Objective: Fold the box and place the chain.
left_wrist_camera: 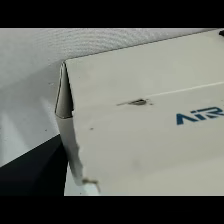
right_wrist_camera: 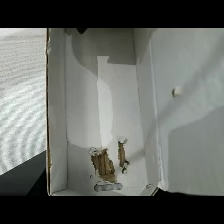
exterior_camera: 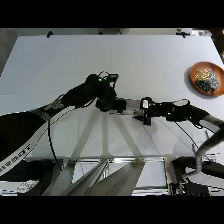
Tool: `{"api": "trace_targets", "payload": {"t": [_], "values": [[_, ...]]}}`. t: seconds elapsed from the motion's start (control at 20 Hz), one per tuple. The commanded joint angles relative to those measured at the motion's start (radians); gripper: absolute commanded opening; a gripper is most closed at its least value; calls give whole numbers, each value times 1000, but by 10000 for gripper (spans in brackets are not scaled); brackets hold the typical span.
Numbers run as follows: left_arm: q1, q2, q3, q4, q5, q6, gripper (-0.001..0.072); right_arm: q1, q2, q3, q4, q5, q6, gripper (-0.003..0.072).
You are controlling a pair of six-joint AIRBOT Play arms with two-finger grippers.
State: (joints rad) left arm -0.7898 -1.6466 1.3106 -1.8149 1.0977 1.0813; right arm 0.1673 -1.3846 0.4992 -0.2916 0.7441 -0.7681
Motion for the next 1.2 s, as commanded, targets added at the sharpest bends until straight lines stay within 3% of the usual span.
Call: {"api": "trace_targets", "payload": {"t": [0.0,0.35,0.45,0.5,0.95,1.05,1.15], "values": [[-2,-3,0,20,5,-31,552,0,1,0,0,0,0,502],[-3,-4,0,21,-51,-55,552,0,1,0,0,0,0,502],[-3,-8,0,21,-74,-58,442,0,1,0,0,0,0,502],[-4,-12,0,16,-73,-58,435,0,1,0,0,0,0,502],[-5,-19,0,6,6,34,438,0,1,-1,0,0,0,502],[0,4,0,20,40,81,512,0,1,-1,0,0,0,502],[17,45,0,51,48,89,523,0,1,0,0,0,0,502]]}}
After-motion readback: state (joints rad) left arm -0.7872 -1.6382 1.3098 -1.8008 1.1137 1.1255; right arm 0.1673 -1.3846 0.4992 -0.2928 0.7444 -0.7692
